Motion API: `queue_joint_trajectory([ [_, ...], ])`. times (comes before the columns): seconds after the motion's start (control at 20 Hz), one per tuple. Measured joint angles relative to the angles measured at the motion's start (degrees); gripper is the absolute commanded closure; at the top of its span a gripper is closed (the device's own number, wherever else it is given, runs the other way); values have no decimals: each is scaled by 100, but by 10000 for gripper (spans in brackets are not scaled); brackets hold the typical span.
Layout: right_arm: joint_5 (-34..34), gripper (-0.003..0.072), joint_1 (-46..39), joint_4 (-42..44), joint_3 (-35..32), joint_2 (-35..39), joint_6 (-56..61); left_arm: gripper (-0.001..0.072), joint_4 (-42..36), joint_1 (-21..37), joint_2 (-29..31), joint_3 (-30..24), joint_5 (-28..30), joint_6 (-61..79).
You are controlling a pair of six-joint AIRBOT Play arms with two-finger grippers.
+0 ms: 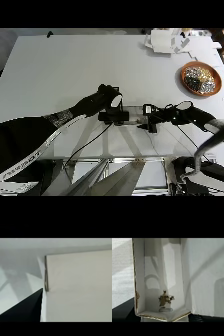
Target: Fold the box and place the chain.
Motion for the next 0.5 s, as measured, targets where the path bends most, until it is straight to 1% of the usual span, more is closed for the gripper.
queue_joint_trajectory([
  [0.1,0,276,0,0,0,0,0,295,-13,20,166,7,-13,219],
  [0.3,0,276,0,2,0,0,0,295,4,122,686,4,-118,868],
  [0.4,0,276,0,2,0,0,0,295,61,201,1045,-4,-299,1506],
  [0.5,0,276,0,0,0,0,0,291,273,278,1456,-44,-616,2194],
])
